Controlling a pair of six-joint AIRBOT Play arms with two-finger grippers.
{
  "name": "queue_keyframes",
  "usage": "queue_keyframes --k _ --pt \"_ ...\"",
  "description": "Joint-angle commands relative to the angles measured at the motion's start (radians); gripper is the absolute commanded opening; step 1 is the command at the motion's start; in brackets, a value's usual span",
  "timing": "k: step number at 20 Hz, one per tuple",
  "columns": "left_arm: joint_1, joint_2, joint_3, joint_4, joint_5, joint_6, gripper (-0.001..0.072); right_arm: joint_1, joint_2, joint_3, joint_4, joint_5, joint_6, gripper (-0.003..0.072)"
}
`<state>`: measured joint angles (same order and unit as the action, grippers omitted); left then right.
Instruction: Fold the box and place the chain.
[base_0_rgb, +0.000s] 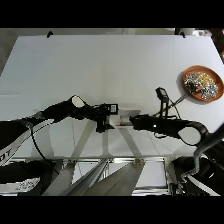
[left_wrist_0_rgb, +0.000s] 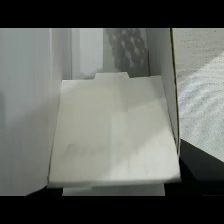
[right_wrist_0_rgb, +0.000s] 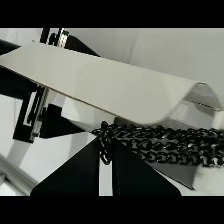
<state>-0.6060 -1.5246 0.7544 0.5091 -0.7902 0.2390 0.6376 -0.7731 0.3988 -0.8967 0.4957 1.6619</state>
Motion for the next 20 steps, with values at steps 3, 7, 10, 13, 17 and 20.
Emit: queue_keyframes --k 3,7,10,13,17,20 --pt "0.0 0.0 0.0 0.0 0.0 0.0 0.0387 0.104 -0.141 -0.002 0.044 -0.199 0.017 0.0014" --pt "0.0 0.0 0.0 0.0 0.0 0.0 0.0387 0.104 -0.143 -0.002 0.043 -0.202 0.017 0.0129" --pt "0.0 0.0 0.0 0.0 0.0 0.0 0.0387 0.104 -0.143 -0.002 0.043 -0.203 0.017 0.0143" --pt "0.0 0.0 0.0 0.0 0.0 0.0 0.0387 0.104 -0.143 -0.001 0.044 -0.203 0.017 0.0269" --pt "0.0 0.0 0.0 0.0 0.0 0.0 0.0387 0.099 -0.097 0.024 0.027 -0.196 0.016 0.0263" --pt "0.0 0.0 0.0 0.0 0.0 0.0 0.0387 0.015 -0.022 0.032 0.02 -0.081 0.015 0.0223"
